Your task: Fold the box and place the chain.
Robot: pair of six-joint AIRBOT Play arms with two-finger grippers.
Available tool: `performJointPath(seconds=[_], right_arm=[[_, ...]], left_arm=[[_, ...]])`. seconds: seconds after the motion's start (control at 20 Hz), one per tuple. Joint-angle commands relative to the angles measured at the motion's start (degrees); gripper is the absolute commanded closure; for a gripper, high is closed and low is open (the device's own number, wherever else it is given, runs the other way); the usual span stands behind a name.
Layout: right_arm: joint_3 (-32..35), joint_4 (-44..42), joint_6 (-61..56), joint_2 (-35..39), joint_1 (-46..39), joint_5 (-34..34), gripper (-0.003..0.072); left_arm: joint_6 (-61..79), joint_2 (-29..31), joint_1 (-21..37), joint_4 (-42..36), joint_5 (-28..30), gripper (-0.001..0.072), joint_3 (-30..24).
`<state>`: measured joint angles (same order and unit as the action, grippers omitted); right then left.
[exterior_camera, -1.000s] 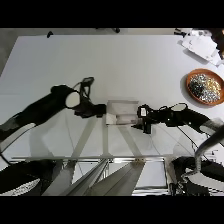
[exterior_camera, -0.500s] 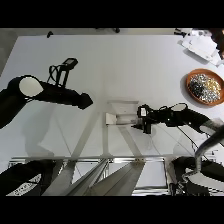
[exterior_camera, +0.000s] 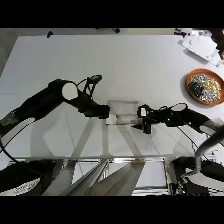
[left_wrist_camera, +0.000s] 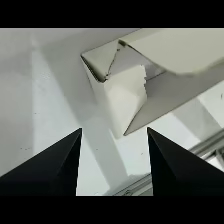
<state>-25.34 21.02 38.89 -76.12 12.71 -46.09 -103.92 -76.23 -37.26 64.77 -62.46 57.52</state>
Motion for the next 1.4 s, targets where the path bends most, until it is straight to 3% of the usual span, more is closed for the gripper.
performJointPath(seconds=[0.0, 0.35, 0.5, 0.85, 1.05, 1.1, 1.2, 1.35], right_arm=[[-0.02, 0.00, -0.02, 0.04, 0.02, 0.00, 0.0246], [-0.02, 0.00, -0.02, 0.04, 0.02, -0.02, 0.0246], [-0.02, 0.00, 0.00, 0.04, 0.02, 0.00, 0.0246], [-0.02, 0.00, 0.00, 0.02, 0.02, -0.02, 0.0246], [0.00, 0.00, -0.02, 0.04, 0.02, 0.00, 0.0246], [-0.02, 0.00, 0.00, 0.04, 0.02, 0.00, 0.0246], [-0.02, 0.00, -0.02, 0.04, 0.02, 0.00, 0.0246], [-0.02, 0.00, 0.00, 0.02, 0.02, 0.00, 0.0246]], left_arm=[[-12.35, -3.76, -3.21, 3.52, 0.07, 0.0312, 2.27], [-23.65, -4.90, -5.70, 8.92, 1.68, 0.0325, 2.34], [-25.64, -5.31, -6.99, 11.02, 3.76, 0.0389, 2.43], [-21.97, -11.52, -9.60, 13.07, -2.34, 0.0394, 7.39], [-21.92, -12.35, -9.75, 16.00, -2.49, 0.0396, 7.45], [-21.90, -12.35, -9.75, 15.98, -1.97, 0.0447, 7.45], [-21.49, -12.35, -9.77, 16.09, -0.11, 0.0625, 7.45], [-20.04, -12.55, -10.01, 15.58, 2.67, 0.0646, 7.45]])
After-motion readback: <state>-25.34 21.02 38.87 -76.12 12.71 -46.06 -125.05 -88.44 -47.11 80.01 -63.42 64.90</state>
